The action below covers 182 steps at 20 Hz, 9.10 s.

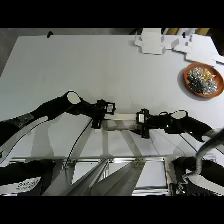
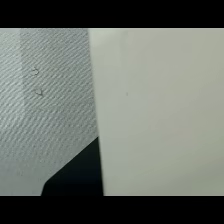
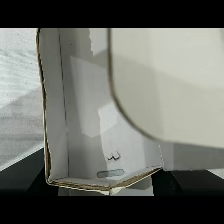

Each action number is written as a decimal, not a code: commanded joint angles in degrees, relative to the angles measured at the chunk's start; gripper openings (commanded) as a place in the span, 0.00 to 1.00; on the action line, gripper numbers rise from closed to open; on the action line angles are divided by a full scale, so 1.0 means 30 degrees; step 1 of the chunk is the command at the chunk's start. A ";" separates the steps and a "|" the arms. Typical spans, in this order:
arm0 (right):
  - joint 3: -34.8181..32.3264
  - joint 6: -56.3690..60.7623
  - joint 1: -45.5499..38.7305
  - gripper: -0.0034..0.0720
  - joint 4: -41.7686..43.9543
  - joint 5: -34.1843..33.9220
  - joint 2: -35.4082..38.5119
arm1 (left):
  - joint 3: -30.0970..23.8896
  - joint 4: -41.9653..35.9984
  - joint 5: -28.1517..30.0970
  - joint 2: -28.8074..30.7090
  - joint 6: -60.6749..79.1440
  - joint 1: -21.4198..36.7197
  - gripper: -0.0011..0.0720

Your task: Fold the box and place the chain.

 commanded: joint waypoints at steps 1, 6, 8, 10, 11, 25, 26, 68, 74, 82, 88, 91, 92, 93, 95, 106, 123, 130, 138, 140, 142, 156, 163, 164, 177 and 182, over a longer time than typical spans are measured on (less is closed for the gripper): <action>-0.0015 0.0007 0.0022 0.44 0.0000 -0.0007 0.0000 | -0.0015 0.0000 0.0007 0.0000 0.0000 -0.0007 0.03; -0.0015 0.0007 0.0022 0.44 0.0000 -0.0007 0.0007 | -0.0015 0.0000 0.0007 0.0000 0.0000 -0.0007 0.03; -0.0015 0.0007 0.0022 0.44 0.0000 -0.0007 0.0000 | -0.0015 0.0000 0.0007 0.0000 0.0000 -0.0007 0.03; -0.0015 0.0007 0.0022 0.44 0.0000 -0.0007 0.0000 | -0.0015 -0.0007 0.0000 0.0000 0.0000 -0.0007 0.03; -0.0015 0.0007 0.0022 0.44 0.0000 -0.0007 0.0000 | -0.0015 -0.0007 0.0000 0.0000 0.0000 -0.0015 0.03; -0.0015 0.0007 0.0022 0.44 0.0000 -0.0007 0.0000 | -0.0015 0.0007 -0.0007 0.0000 -0.0007 -0.0007 0.03; -0.0015 0.0007 0.0022 0.44 0.0000 -0.0007 0.0000 | -0.0015 0.0000 -0.0007 0.0000 -0.0007 -0.0007 0.05; -0.0015 0.0007 0.0022 0.44 0.0000 0.0000 0.0000 | -0.0015 0.5246 0.4648 0.6390 -1.5446 -0.6215 0.02; -0.0015 0.0007 0.0022 0.44 0.0000 -0.0007 0.0000 | -0.0015 0.4401 1.1023 0.3424 -1.5446 -0.5413 0.02; -0.0015 0.0007 0.0022 0.44 0.0000 0.0000 0.0000 | -0.0015 0.3563 0.9661 0.0831 -1.5438 -0.3963 0.02; -0.0015 0.0007 0.0022 0.44 0.0000 0.0000 0.0000 | -0.0015 0.5799 0.7257 0.4488 -1.5380 -0.3264 0.02; -0.0015 0.0015 0.0022 0.44 0.0000 0.0000 0.0000 | -0.0015 0.8000 0.2047 0.6470 -1.5599 -0.2769 0.02; -0.0015 0.0007 0.0022 0.44 0.0000 0.0000 0.0007 | -0.0029 0.8342 0.0117 0.6666 -1.5599 -0.2579 0.02; -0.0015 0.0007 0.0022 0.44 0.0000 0.0000 0.0007 | -0.0124 0.8437 -0.1392 0.6659 -1.5591 -0.2390 0.02; -0.0015 0.0007 0.0022 0.44 0.0000 0.0000 0.0000 | -0.0794 0.8422 -0.1974 0.6659 -1.5577 -0.2084 0.02; -0.0015 0.0007 0.0022 0.44 0.0000 0.0000 0.0000 | -0.2251 0.8765 -0.1566 0.6659 -1.3682 -0.0153 0.04; -0.0015 0.0007 0.0022 0.44 0.0000 0.0000 0.0000 | -0.2565 0.6025 0.1435 0.4386 -0.3985 -0.0408 0.49; -0.0015 0.0007 0.0022 0.44 0.0000 0.0000 0.0000 | -0.2572 0.5442 0.0984 0.4022 -0.3708 -0.1377 0.44; -0.0015 0.0007 0.0022 0.44 0.0000 0.0000 0.0000 | -0.2565 0.3963 0.1778 0.3395 -0.3752 -0.1559 0.38; -0.0015 0.0007 0.0022 0.44 0.0000 0.0000 0.0007 | -0.2565 0.3963 0.2025 0.3308 -0.3810 -0.1559 0.28; -0.0015 0.0007 0.0022 0.44 0.0000 0.0000 0.0000 | -0.2565 0.3956 0.2018 0.3315 -0.3861 -0.1559 0.21; -0.0015 0.0007 0.0022 0.44 0.0000 0.0000 0.0007 | -0.2572 0.2135 0.2856 0.2863 -0.5472 -0.2076 0.47; -0.0015 0.0007 0.0022 0.44 0.0000 0.0000 0.0000 | -0.2565 0.2798 0.2470 0.3111 -0.8546 -0.2025 0.49; -0.0015 0.0007 0.0022 0.44 0.0000 0.0000 0.0000 | -0.2572 0.3337 0.2186 0.3439 -0.9311 -0.1974 0.34; -0.0015 0.0007 0.0022 0.44 0.0000 0.0000 0.0000 | -0.2565 1.1147 -0.0583 1.1060 -3.1350 0.0255 0.02; -0.0015 0.0007 0.0022 0.44 0.0000 -0.0007 0.0000 | -0.4685 1.0018 -0.0160 1.0295 -3.7849 0.1603 0.02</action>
